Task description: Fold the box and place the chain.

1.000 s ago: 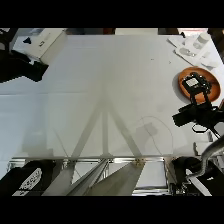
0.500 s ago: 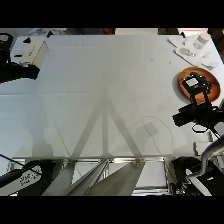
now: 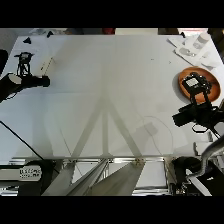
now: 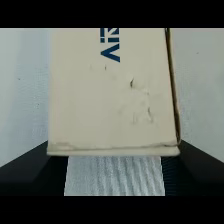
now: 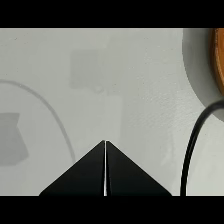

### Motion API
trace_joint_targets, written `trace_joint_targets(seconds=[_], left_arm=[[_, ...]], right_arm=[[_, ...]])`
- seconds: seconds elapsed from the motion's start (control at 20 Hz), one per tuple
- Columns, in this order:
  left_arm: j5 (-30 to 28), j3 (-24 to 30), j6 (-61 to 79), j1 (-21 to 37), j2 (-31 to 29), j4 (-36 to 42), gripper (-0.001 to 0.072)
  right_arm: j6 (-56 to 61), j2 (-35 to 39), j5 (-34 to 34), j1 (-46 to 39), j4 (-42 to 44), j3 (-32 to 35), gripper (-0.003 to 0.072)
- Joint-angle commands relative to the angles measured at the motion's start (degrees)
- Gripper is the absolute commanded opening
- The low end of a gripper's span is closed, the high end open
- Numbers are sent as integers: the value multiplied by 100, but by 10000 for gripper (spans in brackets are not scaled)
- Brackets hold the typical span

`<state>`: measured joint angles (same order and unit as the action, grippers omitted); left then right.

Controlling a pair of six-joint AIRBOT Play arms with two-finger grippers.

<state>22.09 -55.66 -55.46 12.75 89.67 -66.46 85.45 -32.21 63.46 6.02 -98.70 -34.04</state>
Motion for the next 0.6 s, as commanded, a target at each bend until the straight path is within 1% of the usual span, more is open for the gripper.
trace_joint_targets(seconds=[0.0, 0.1, 0.15, 0.2, 0.35, 0.55], left_arm=[[39, 2, 17, 7, 155, -17, 533], [227, 0, 15, 9, 107, -24, 537], [348, 0, 17, 9, 72, -44, 582], [424, 0, 13, 9, 22, -46, 711], [605, 0, 17, 7, -269, -208, 702], [761, 0, 17, 9, -1143, -505, 700]], right_arm=[[2, 7, -2, 4, 2, -4, 11], [2, 7, 0, 4, 0, -4, 11], [2, 7, 0, 4, 2, -4, 11], [2, 7, 0, 4, 2, -4, 11], [2, 7, 0, 4, 2, -4, 11], [2, 7, 0, 4, 2, -4, 11]])
